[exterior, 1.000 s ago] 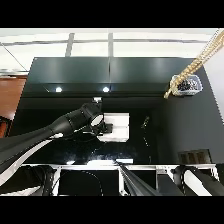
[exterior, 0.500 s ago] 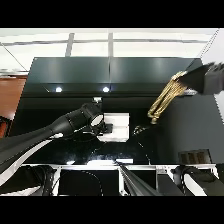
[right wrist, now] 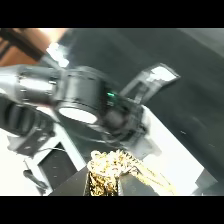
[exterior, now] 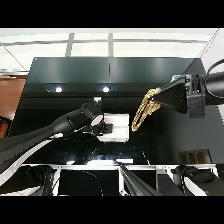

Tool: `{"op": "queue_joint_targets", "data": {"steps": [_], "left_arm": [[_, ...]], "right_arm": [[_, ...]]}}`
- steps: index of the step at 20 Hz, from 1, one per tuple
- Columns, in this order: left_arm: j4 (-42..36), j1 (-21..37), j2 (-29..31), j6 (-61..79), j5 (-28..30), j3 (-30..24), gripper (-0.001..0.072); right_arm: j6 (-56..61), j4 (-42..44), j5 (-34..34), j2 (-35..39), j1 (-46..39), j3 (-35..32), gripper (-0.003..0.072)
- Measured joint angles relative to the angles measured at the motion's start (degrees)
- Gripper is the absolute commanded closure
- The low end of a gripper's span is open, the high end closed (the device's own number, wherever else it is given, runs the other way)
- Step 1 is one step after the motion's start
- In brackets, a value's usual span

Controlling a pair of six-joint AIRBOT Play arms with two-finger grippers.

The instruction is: Fold the box and place the chain.

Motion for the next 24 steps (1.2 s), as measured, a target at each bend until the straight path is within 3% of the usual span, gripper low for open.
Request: {"op": "queue_joint_targets", "data": {"steps": [14, 19, 24], "left_arm": [[0.0, 0.0, 0.0, 0.0, 0.0, 0.0, 0.0684], [0.0, 0.0, 0.0, 0.0, 0.0, 0.0, 0.0684], [0.0, 0.0, 0.0, 0.0, 0.0, 0.0, 0.0684]], "right_arm": [[1.7, 4.3, -5.7, -2.7, 6.0, -1.5, 0.0683], [1.9, 3.7, -7.6, -4.5, 6.8, -9.3, 0.068], [2.0, 3.8, -16.1, -5.9, 10.3, -20.6, 0.0679]]}}
